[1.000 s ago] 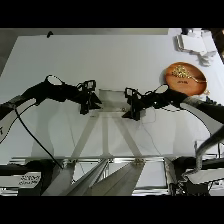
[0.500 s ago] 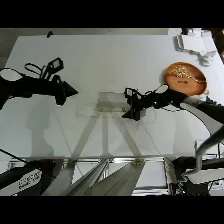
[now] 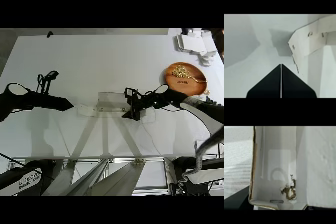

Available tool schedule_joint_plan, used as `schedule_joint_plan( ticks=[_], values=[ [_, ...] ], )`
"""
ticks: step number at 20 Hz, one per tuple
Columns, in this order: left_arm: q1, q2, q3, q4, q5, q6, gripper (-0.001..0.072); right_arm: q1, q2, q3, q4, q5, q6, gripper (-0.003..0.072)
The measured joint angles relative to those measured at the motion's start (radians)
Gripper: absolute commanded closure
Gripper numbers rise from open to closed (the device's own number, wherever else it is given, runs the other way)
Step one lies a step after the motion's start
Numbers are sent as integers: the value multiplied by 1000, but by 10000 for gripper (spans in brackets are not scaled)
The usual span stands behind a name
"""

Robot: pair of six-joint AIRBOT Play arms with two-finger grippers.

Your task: Fold the box and place the chain.

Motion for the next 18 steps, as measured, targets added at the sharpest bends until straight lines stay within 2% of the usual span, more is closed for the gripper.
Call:
schedule_joint_plan(
  ticks=[5,12,13,15,16,18],
  values=[
    [-133,-66,-11,31,29,-109,704,0,0,0,0,0,0,231],
    [-201,-95,-13,-177,43,-53,693,0,0,0,0,0,0,231],
    [-207,-96,-13,-200,50,-43,672,0,0,0,0,0,0,231],
    [-217,-97,-13,-246,56,-17,455,0,0,0,0,0,0,231],
    [-221,-98,-13,-266,56,-4,432,0,0,0,0,0,0,231],
    [-226,-98,-13,-296,58,13,432,0,0,0,0,0,0,231]
  ],
)
